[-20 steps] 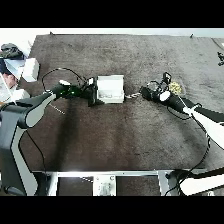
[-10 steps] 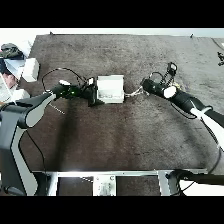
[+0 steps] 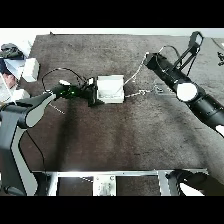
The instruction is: Fold the box and place the chain.
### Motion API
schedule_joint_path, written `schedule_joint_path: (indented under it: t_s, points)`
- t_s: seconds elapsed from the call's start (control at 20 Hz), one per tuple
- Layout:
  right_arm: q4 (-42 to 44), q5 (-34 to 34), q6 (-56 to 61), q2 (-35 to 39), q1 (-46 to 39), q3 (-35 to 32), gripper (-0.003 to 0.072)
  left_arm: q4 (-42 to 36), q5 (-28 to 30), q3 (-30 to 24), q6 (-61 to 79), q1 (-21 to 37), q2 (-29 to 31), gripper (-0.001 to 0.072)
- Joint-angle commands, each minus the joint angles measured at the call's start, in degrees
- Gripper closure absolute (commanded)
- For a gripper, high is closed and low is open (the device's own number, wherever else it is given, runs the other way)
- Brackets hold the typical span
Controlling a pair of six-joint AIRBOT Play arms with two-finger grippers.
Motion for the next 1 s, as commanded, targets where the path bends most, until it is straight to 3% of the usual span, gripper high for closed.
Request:
schedule_joint_path:
  t_s: [0.0, 0.25, 0.65, 0.7, 0.75, 0.95]
  points:
    - [-1.2, -6.1, 0.0, 2.6, 3.9, 0.2, 0.0706, 0.0, 0.0, 0.0, 0.0, 0.0, 0.0, 0.0425]
    - [-1.2, -7.6, 0.1, 0.3, 10.1, 0.2, 0.0706, 0.0, 0.0, 0.0, 0.0, 0.0, 0.0, 0.0424]
    - [-0.5, -2.6, 1.3, -12.0, 16.0, 0.1, 0.0704, 0.0, 0.0, 0.0, 0.0, 0.0, 0.0, 0.0424]
    - [-0.6, -0.9, 1.3, -12.8, 15.4, 0.1, 0.0654, 0.0, 0.0, 0.0, 0.0, 0.0, 0.0, 0.0425]
    - [-1.8, 0.6, 1.3, -13.3, 14.3, 0.1, 0.0500, 0.0, 0.0, 0.0, 0.0, 0.0, 0.0, 0.0425]
    - [-2.9, 8.3, 0.4, -13.5, 6.3, 0.0, 0.0484, 0.0, 0.0, 0.0, 0.0, 0.0, 0.0, 0.0424]
